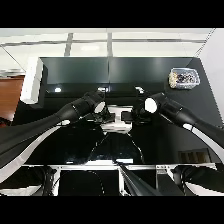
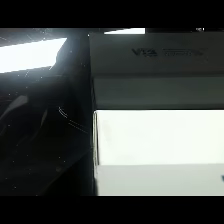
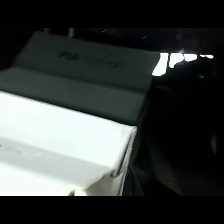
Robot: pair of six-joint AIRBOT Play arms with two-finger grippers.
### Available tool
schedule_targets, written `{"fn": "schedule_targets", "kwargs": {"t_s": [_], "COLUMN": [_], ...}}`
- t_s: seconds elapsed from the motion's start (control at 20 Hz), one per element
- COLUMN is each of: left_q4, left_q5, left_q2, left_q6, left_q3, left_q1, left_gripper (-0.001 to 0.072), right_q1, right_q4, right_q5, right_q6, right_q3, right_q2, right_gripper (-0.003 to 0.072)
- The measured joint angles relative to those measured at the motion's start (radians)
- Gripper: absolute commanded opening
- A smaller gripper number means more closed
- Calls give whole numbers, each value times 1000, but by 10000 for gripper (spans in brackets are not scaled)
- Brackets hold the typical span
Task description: Fold the box and place the chain.
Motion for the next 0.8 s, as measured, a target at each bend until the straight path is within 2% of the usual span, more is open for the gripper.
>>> {"fn": "schedule_targets", "kwargs": {"t_s": [0.25,0.5,0.55,0.6,0.65,0.75,0.8], "left_q4": [0,0,0,0,0,0,0], "left_q5": [0,0,0,0,0,0,0], "left_q2": [0,0,0,0,0,0,0], "left_q6": [0,0,0,0,0,1,0], "left_q3": [0,0,0,0,0,0,0], "left_q1": [0,0,0,0,0,0,0], "left_gripper": [25,26,25,26,26,26,26], "right_q1": [52,96,100,103,105,109,111], "right_q4": [-122,-206,-212,-216,-219,-228,-229], "right_q5": [119,165,169,172,174,187,187], "right_q6": [118,248,265,282,293,309,314], "right_q3": [103,149,153,154,156,158,159], "right_q2": [-78,-115,-119,-121,-123,-126,-127], "right_gripper": [367,361,190,179,86,5,8]}}
